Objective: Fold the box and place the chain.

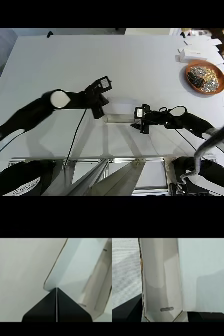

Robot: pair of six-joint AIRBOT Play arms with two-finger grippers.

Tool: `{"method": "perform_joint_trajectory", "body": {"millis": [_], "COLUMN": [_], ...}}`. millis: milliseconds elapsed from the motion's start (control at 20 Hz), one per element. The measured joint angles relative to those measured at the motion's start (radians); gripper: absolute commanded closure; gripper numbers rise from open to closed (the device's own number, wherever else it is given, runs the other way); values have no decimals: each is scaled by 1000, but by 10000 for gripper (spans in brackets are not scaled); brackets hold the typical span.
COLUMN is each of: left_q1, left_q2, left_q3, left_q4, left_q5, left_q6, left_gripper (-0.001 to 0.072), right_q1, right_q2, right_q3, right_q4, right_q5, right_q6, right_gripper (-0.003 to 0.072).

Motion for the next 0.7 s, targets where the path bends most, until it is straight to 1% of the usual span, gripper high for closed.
{"method": "perform_joint_trajectory", "body": {"millis": [100, 200, 350, 500, 550, 650, 700], "left_q1": [32, 55, 71, 77, 78, 79, 80], "left_q2": [39, 54, 41, 0, -16, -49, -66], "left_q3": [-4, -17, -44, -73, -80, -91, -95], "left_q4": [37, 64, 88, 88, 86, 84, 84], "left_q5": [-98, -157, -200, -215, -216, -216, -215], "left_q6": [-10, -13, 31, 103, 117, 140, 154], "left_gripper": [700, 679, 679, 677, 663, 561, 551], "right_q1": [0, 0, 0, 0, 0, 0, 0], "right_q2": [0, 0, 0, 0, 0, 0, 0], "right_q3": [0, 0, 0, 0, 0, 0, 0], "right_q4": [1, 2, 2, 2, 2, 2, 3], "right_q5": [0, 0, 0, 0, 0, 0, 0], "right_q6": [0, 1, 3, 3, 3, 3, 3], "right_gripper": [282, 282, 282, 282, 282, 282, 282]}}
